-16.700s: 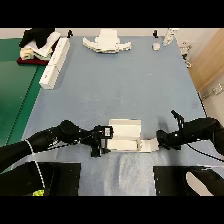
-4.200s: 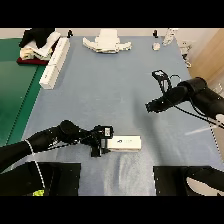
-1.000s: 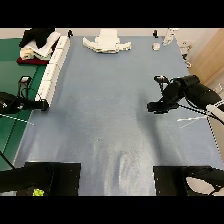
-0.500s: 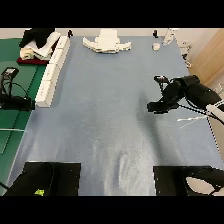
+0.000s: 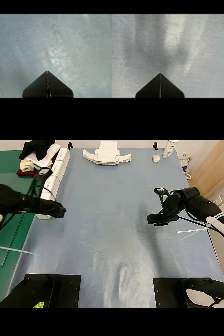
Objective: Fold the box.
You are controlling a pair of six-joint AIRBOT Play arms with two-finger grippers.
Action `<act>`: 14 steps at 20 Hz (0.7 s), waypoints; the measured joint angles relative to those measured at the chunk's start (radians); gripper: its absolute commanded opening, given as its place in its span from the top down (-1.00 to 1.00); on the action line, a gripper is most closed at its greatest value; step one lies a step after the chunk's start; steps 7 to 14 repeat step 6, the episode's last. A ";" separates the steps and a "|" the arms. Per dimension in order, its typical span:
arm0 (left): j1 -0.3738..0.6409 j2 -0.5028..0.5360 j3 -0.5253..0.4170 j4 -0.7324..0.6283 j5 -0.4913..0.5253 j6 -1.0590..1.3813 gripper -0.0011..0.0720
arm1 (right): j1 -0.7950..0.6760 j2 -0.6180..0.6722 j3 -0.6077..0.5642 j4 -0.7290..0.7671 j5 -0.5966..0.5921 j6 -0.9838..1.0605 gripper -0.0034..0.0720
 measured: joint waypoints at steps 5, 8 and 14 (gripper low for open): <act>-0.160 -0.157 0.061 -0.007 0.031 -0.103 0.93 | 0.000 0.000 0.000 0.000 0.000 0.000 0.90; -0.172 -0.177 0.066 -0.009 0.032 -0.111 0.93 | 0.000 0.000 0.000 0.000 0.000 0.000 0.90; -0.172 -0.177 0.066 -0.009 0.032 -0.111 0.93 | 0.000 0.000 0.000 0.000 0.000 0.000 0.90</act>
